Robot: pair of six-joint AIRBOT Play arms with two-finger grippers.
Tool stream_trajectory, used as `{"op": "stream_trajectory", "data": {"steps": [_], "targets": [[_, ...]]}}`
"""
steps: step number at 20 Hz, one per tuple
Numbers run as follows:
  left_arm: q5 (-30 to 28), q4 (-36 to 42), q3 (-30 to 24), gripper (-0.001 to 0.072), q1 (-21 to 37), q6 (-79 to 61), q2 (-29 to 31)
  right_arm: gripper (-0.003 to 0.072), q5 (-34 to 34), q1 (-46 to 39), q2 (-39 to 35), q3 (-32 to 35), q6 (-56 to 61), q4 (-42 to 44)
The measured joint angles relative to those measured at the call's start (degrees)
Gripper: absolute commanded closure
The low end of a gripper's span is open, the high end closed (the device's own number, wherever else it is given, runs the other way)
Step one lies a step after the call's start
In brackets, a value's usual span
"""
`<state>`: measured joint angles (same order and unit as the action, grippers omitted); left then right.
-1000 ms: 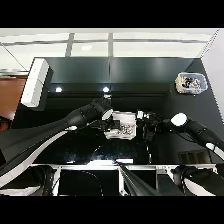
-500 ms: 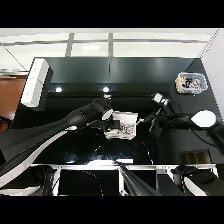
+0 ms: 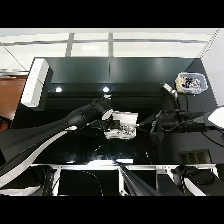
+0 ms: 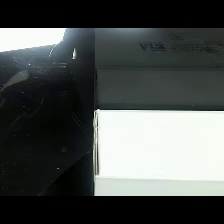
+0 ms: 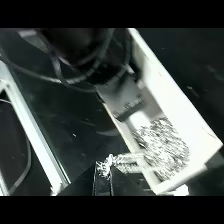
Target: Fold the box and place the chain.
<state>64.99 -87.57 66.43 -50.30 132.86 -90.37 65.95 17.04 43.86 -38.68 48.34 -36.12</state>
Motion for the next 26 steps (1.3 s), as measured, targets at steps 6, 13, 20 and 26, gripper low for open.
{"op": "stream_trajectory", "data": {"steps": [6, 13, 20, 26], "targets": [[0.0, 0.0, 0.0, 0.0679, 0.0, 0.0, 0.0, 0.0370, -2.1, 0.9, 3.6, -1.7, 2.7, -2.0], [-0.1, 0.0, 0.0, 0.0679, 0.0, 0.0, 0.0, 0.0370, 7.3, -14.4, 0.7, -6.6, 4.7, -12.9], [-0.2, 0.0, 0.0, 0.0679, 0.4, -0.2, 0.0, 0.0370, 9.3, -21.2, -0.3, -7.2, 3.8, -14.5], [1.5, -0.7, -0.1, 0.0014, 0.7, -0.5, 1.0, 0.0370, 10.4, -21.9, -0.4, -7.3, 3.5, -14.7]]}}
